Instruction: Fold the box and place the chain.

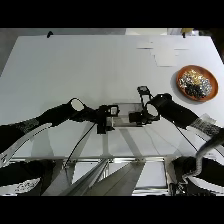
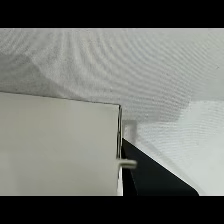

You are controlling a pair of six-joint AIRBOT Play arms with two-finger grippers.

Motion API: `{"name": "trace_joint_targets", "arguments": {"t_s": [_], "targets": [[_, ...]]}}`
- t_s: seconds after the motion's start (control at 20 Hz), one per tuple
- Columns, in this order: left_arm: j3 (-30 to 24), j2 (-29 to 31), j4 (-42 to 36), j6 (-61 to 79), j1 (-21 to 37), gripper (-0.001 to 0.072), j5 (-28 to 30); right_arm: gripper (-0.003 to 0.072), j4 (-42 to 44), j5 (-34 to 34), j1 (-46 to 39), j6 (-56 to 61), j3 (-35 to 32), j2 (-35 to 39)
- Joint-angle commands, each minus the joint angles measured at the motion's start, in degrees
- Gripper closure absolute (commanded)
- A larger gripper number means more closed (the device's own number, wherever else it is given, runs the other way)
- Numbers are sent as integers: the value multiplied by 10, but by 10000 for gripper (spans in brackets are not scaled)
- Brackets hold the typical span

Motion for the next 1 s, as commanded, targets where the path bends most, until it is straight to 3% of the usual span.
{"name": "trace_joint_targets", "arguments": {"t_s": [0.0,0.1,0.15,0.2,0.4,0.5,0.55,0.7,0.75,0.8,0.95], "targets": [[0,0,0,0,0,500,0,507,3,-1,0,-5,0,-11],[0,0,0,0,0,500,0,508,2,10,0,-12,0,-19],[0,0,0,0,0,500,0,547,2,13,0,-14,0,-20],[0,0,0,0,0,500,0,665,1,16,0,-18,0,-20],[0,0,0,0,0,500,0,666,0,16,0,-18,0,-20],[0,0,0,0,0,500,0,495,0,10,0,-19,0,-20],[0,0,0,0,0,500,0,495,0,9,0,-19,0,-21],[0,0,0,0,0,500,-1,529,0,11,0,-19,0,-27],[0,0,0,0,0,500,-1,564,0,11,0,-19,0,-28],[0,0,0,0,0,500,-1,658,0,13,0,-19,0,-29],[0,0,0,0,0,500,-1,667,0,13,0,-19,0,-29]]}}
